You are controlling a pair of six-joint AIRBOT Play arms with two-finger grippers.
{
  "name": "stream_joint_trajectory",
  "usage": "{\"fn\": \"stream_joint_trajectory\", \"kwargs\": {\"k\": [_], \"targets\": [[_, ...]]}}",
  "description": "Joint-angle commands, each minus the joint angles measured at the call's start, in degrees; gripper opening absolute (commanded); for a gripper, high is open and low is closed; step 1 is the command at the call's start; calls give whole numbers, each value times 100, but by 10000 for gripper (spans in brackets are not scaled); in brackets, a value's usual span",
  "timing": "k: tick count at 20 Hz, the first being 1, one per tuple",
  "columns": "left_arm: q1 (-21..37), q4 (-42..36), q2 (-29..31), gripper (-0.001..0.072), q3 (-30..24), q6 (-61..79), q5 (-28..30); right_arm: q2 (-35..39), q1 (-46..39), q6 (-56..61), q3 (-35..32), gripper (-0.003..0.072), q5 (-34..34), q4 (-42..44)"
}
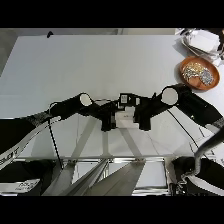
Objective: Fold the box and place the chain.
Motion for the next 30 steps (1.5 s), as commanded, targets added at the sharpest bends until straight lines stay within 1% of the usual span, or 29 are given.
{"fn": "stream_joint_trajectory", "kwargs": {"k": [1, 5, 12, 21, 30], "targets": [[-2, 4, 4, 132, -2, 4, 0, 39, 39, 57, -2, 164, -76, -146], [-2, 4, 4, 132, -4, 4, 2, 181, 22, 59, -2, 164, -184, -170], [-2, 4, 4, 132, -4, 4, 2, 179, 22, 201, -2, 164, -479, -170], [-2, 4, 4, 132, -4, 4, 2, 179, 22, 203, -9, 164, -461, -170], [-2, 4, 4, 132, -2, 4, 2, 179, 70, 205, -455, 164, -400, -20]]}}
